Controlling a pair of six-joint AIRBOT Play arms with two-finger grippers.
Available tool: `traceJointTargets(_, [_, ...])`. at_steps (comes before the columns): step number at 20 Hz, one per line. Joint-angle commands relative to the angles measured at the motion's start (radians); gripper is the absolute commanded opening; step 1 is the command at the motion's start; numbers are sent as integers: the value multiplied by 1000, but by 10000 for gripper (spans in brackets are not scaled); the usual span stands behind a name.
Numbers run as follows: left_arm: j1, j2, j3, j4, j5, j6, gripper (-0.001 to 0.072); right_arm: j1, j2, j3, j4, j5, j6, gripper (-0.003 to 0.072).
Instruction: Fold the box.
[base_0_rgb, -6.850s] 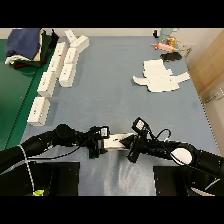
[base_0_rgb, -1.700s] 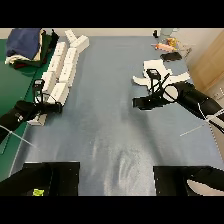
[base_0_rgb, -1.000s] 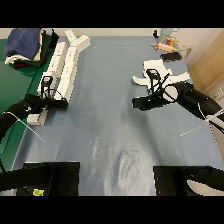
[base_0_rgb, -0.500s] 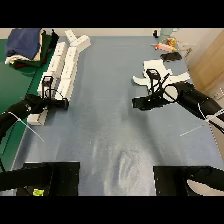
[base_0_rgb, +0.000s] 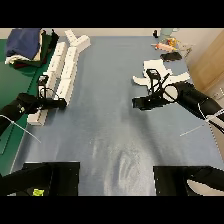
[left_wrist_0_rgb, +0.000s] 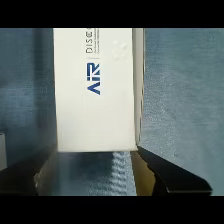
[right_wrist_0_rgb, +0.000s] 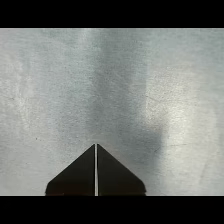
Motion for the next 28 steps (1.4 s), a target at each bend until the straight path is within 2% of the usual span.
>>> traceJointTargets(1, [51, 57, 1, 51, -172, -71, 697, 0, 0, 1, 0, 0, 0, 26])
traceJointTargets(5, [66, 145, 1, 66, -375, -122, 697, 0, 0, 1, 0, 0, 0, 25])
traceJointTargets(6, [65, 174, 1, 64, -425, -146, 555, 0, 0, 1, 0, 0, 0, 25])
traceJointTargets(7, [65, 203, 6, 51, -487, -179, 192, 0, 0, 1, 0, 0, 0, 26])
traceJointTargets(8, [65, 228, 17, 29, -547, -187, 18, 0, 0, 1, 0, 0, 0, 25])
traceJointTargets(11, [11, 288, 70, -43, -628, -200, 17, 0, 0, 1, 0, 0, 0, 25])
traceJointTargets(14, [-166, 303, 156, -40, -618, -285, 17, 0, 0, 1, 0, 0, 0, 26])
traceJointTargets(17, [-352, 303, 173, -38, -494, -348, 17, 0, 0, 1, 0, 0, 0, 26])
traceJointTargets(19, [-437, 292, 172, -38, -426, -351, 18, 0, 0, 1, 0, 0, 0, 26])
traceJointTargets(22, [-484, 249, 172, -39, -401, -351, 18, 0, 0, 1, 0, 0, 0, 26])
traceJointTargets(28, [-486, 192, 172, -40, -406, -348, 18, 0, 0, 1, 0, 0, 0, 25])
